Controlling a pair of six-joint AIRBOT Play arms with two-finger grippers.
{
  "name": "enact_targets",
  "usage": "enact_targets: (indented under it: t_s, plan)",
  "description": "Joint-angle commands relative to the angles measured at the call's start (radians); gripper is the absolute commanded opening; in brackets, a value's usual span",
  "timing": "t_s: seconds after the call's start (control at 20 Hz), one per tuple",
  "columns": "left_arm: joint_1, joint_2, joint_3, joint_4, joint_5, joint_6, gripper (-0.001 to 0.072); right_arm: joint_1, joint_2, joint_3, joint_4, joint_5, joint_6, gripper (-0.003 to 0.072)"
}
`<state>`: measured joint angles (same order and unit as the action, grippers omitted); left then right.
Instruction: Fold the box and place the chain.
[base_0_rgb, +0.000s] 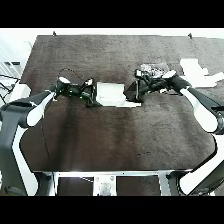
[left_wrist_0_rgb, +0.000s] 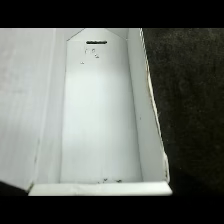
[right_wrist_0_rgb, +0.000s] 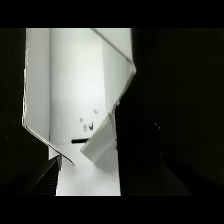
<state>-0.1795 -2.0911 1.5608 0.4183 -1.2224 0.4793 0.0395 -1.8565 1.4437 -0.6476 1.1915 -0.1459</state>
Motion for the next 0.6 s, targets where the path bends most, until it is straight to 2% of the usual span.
enact_targets:
  t_s: [0.0, 0.15, 0.2, 0.25, 0.3, 0.45, 0.55]
  plan:
    - [0.002, 0.000, 0.000, -0.001, 0.004, -0.001, 0.0300, -0.050, 0.056, 0.001, -0.001, 0.077, 0.047, 0.0720]
    - [0.002, -0.001, -0.003, 0.000, 0.016, -0.001, 0.0300, -0.044, 0.059, -0.002, 0.073, 0.164, 0.060, 0.0708]
    - [0.002, -0.002, -0.006, 0.000, 0.020, -0.001, 0.0300, -0.034, 0.059, -0.005, 0.090, 0.184, 0.060, 0.0560]
    - [0.002, -0.002, -0.006, 0.000, 0.023, -0.001, 0.0300, -0.021, 0.058, -0.005, 0.098, 0.203, 0.060, 0.0231]
    - [0.002, -0.002, -0.006, 0.000, 0.023, -0.001, 0.0300, -0.006, 0.058, -0.005, 0.098, 0.216, 0.060, 0.0021]
    - [0.002, -0.002, -0.006, 0.000, 0.027, -0.001, 0.0300, 0.053, 0.050, -0.006, 0.099, 0.200, 0.060, 0.0019]
    - [0.002, -0.002, -0.006, 0.000, 0.029, -0.001, 0.0301, 0.084, 0.045, -0.005, 0.130, 0.137, 0.060, 0.0019]
